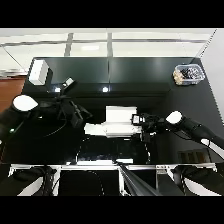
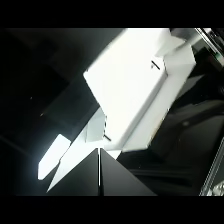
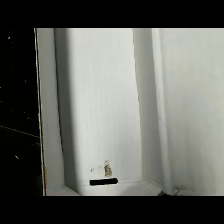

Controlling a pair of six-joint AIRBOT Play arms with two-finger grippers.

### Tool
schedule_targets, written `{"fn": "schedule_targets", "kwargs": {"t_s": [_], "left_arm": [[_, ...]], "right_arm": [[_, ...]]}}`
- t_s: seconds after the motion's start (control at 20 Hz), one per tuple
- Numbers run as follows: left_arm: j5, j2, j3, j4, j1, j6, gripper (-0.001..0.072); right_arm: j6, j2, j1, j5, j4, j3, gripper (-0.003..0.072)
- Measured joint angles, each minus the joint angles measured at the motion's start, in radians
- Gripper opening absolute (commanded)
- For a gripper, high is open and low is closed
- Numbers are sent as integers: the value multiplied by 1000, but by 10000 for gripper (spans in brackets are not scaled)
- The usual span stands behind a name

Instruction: Fold the box and place the chain.

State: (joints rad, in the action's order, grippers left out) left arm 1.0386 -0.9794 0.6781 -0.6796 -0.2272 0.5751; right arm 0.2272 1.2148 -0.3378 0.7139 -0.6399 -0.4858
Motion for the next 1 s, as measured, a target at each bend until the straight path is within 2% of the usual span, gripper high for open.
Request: {"fn": "schedule_targets", "kwargs": {"t_s": [0.2,0.3,0.35,0.45,0.5,0.8,1.0], "left_arm": [[77,49,-37,0,0,-87,26],[101,51,-56,-49,-29,-116,29],[103,49,-62,-86,-47,-126,107],[74,37,-70,-153,-87,-153,650],[42,28,-72,-175,-109,-174,720],[-184,-24,-77,-243,-229,-264,710],[-227,-55,-77,-255,-252,-415,709]], "right_arm": [[0,0,0,0,0,0,239],[0,0,0,0,0,0,238],[0,0,0,0,0,0,239],[0,0,0,0,0,0,239],[0,0,0,0,0,0,239],[0,0,0,0,0,0,239],[0,0,0,0,0,0,239]]}}
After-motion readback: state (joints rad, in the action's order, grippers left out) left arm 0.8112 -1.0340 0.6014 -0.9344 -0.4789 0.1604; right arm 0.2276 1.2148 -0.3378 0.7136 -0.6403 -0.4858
